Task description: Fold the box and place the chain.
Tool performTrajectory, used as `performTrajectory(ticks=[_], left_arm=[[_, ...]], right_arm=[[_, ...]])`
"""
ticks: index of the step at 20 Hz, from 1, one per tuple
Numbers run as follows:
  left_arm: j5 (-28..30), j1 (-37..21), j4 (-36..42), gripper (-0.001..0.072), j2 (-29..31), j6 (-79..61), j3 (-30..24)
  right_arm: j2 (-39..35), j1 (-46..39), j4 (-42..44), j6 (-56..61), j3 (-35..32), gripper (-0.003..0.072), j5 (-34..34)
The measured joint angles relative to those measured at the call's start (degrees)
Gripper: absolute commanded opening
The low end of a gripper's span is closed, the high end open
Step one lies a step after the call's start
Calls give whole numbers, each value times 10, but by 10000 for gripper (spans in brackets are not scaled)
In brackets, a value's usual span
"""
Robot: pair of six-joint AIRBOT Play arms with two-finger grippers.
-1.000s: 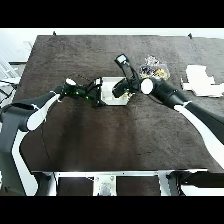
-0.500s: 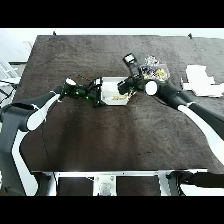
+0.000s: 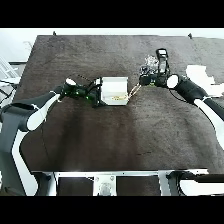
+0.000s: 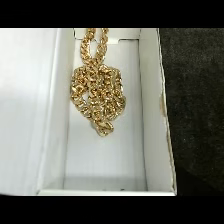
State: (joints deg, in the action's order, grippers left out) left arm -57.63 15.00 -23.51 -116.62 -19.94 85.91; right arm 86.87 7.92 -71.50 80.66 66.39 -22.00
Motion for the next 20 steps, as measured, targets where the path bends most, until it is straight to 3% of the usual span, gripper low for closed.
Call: performTrajectory(ticks=[11, 13, 14, 16, 17, 20], left_arm=[[0, 0, 0, 310, 0, 0, 0], [0, 0, 0, 310, 0, 0, 0], [0, 0, 0, 310, 0, 0, 0], [-1, 0, 0, 310, 0, 0, 0], [-2, 0, 0, 310, 0, 0, 0], [-2, 0, 0, 310, 0, 0, 0]], right_arm=[[179, -22, 98, 0, 143, 486, -26], [187, -24, 103, -1, 153, 229, -31], [190, -24, 104, -4, 156, 148, -31], [194, -24, 108, -10, 160, 109, -17], [195, -24, 108, -13, 162, 6, -8], [196, -24, 111, -20, 163, 8, 7]])
